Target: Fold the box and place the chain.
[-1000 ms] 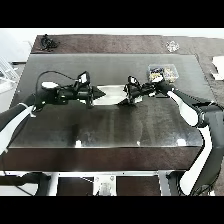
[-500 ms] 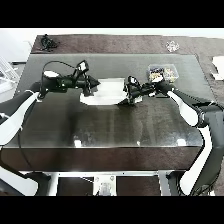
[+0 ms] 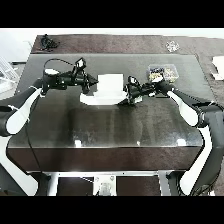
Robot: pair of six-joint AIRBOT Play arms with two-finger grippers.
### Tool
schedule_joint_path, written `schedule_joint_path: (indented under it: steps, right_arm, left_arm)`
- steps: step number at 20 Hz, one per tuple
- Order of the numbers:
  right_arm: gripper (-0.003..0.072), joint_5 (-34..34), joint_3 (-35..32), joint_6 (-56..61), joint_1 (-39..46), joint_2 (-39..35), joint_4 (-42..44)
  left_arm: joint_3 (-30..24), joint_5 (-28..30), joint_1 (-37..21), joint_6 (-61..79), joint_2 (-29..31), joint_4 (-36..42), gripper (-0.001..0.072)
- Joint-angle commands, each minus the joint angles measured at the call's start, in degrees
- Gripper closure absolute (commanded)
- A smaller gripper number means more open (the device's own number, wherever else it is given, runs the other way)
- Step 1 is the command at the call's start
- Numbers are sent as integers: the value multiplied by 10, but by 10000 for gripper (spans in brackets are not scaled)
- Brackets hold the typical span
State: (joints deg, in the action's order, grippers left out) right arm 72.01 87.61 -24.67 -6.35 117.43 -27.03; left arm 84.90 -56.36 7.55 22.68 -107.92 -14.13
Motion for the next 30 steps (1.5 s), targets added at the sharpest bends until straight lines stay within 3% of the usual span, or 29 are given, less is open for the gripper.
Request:
schedule_joint_path:
  steps: [1, 8, 12, 17, 22, 26, 27, 28, 29, 30]
  right_arm:
    - [96, 0, 0, 0, 0, 0, 0]
    - [96, 0, 0, 0, 0, 0, 0]
    - [95, 0, 0, 0, 0, 0, 0]
    - [96, 0, 0, 0, 0, 0, 0]
    - [96, 0, 0, 0, 0, 0, 0]
    - [96, 0, 0, 0, 0, 0, 0]
    - [96, 0, 0, 0, 0, 0, 0]
    - [96, 0, 0, 0, 0, 0, 0]
    - [96, 0, 0, 0, 0, 0, 0]
    - [96, 0, 0, 0, 0, 0, 0]
  left_arm:
    - [4, -7, 0, -2, -14, -1, 693]
    - [5, -8, 13, -2, -35, -8, 693]
    - [5, 27, 38, -2, -40, -52, 693]
    - [21, 49, 40, -3, -40, -53, 692]
    - [33, 25, 28, -23, -15, -49, 693]
    - [33, -62, -6, -58, 31, -57, 689]
    - [33, -93, -17, -73, 38, -77, 491]
    - [33, -118, -25, -91, 40, -102, 85]
    - [33, -133, -29, -115, 40, -130, -11]
    - [33, -140, -30, -127, 40, -172, -11]
